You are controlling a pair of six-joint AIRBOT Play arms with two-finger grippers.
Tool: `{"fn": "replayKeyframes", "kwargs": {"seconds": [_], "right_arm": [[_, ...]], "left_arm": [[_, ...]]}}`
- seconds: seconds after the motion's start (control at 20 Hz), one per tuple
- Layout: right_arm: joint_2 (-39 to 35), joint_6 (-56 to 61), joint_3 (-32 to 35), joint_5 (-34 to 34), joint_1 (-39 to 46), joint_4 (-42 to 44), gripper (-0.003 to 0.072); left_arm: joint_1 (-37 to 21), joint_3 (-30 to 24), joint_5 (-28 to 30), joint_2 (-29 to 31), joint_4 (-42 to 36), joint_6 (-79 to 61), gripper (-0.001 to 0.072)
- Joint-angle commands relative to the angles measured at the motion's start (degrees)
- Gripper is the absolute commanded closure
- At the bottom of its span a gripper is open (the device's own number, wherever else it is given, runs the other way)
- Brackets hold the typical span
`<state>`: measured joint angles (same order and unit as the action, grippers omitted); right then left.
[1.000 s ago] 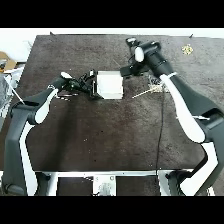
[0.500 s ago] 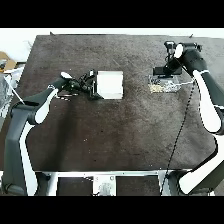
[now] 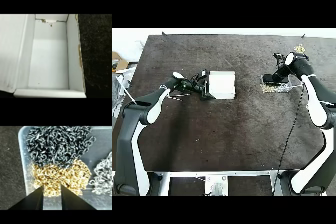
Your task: Fold the box and place the chain.
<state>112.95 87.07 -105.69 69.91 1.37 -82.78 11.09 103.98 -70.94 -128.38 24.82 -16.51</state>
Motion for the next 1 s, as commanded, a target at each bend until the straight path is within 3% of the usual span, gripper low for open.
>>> {"fn": "replayKeyframes", "kwargs": {"seconds": [0.0, 0.05, 0.1, 0.15, 0.5, 0.8, 0.95], "right_arm": [[1.27, -0.5, 0.02, 0.92, -0.39, 1.16, 0.0439], [1.55, -0.48, 0.04, 0.9, -0.39, 0.5, 0.0486], [1.6, -0.44, 0.02, 0.85, -0.39, -0.09, 0.0609], [1.36, -0.26, -0.02, 0.76, -0.39, -0.09, 0.0658], [-4.48, -0.33, -0.02, 0.66, -0.48, -1.14, 0.0676], [-14.71, -2.93, -0.02, -0.92, -2.27, -1.18, 0.0677], [-21.11, -3.52, -0.02, -4.85, -4.98, -1.88, 0.0677]], "left_arm": [[-0.02, 0.0, -0.02, -0.02, 0.02, 0.0, 0.0476], [-0.02, 0.0, 0.0, -0.02, 0.0, 0.0, 0.0476], [-0.02, 0.0, 0.02, -0.02, 0.02, 0.0, 0.0476], [-0.02, 0.0, 0.02, -0.02, 0.0, 0.0, 0.0476], [-0.02, 0.0, 0.0, -0.02, 0.02, 0.0, 0.0476], [-0.02, 0.0, 0.0, -0.02, 0.02, 0.0, 0.0476], [-0.02, 0.0, 0.0, -0.02, 0.02, 0.0, 0.0476]]}}
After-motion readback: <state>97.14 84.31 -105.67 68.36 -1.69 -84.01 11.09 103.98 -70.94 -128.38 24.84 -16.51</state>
